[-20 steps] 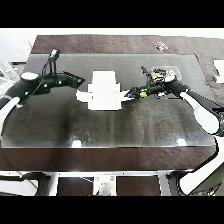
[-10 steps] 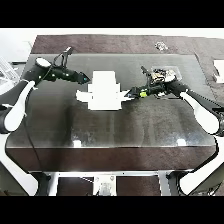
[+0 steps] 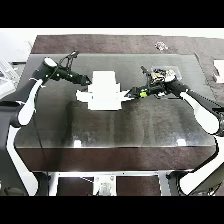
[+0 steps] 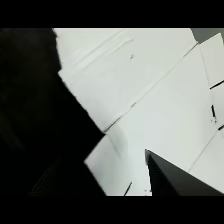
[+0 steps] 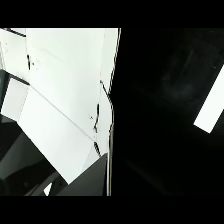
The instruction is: Fold the box and place the chain.
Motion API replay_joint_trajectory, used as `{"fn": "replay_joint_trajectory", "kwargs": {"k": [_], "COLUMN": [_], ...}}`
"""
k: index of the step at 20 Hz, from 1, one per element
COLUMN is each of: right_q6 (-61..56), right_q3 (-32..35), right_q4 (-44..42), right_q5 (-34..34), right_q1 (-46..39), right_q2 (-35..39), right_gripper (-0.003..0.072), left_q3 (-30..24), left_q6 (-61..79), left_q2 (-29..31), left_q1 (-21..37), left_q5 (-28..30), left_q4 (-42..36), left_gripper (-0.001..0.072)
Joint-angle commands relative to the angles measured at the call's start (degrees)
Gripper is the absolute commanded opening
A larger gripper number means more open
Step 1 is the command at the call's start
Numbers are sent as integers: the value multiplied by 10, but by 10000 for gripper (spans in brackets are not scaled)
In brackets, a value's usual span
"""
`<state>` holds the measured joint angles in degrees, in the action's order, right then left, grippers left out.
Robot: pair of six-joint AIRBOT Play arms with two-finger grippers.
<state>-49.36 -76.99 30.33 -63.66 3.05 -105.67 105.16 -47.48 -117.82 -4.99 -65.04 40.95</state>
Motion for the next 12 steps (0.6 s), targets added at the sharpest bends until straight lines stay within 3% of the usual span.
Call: {"fn": "replay_joint_trajectory", "kwargs": {"k": [1,4,12], "right_q6": [3,4,5], "right_q3": [-1,-1,-1], "right_q4": [0,0,0], "right_q5": [0,0,0], "right_q1": [0,0,-3], "right_q2": [0,0,0], "right_gripper": [10,10,10], "left_q3": [6,6,8], "left_q6": [0,-1,0], "left_q2": [-5,-14,-22], "left_q1": [-17,-24,-24], "left_q5": [-2,16,-10], "left_q4": [3,2,-9], "left_gripper": [590,590,589]}}
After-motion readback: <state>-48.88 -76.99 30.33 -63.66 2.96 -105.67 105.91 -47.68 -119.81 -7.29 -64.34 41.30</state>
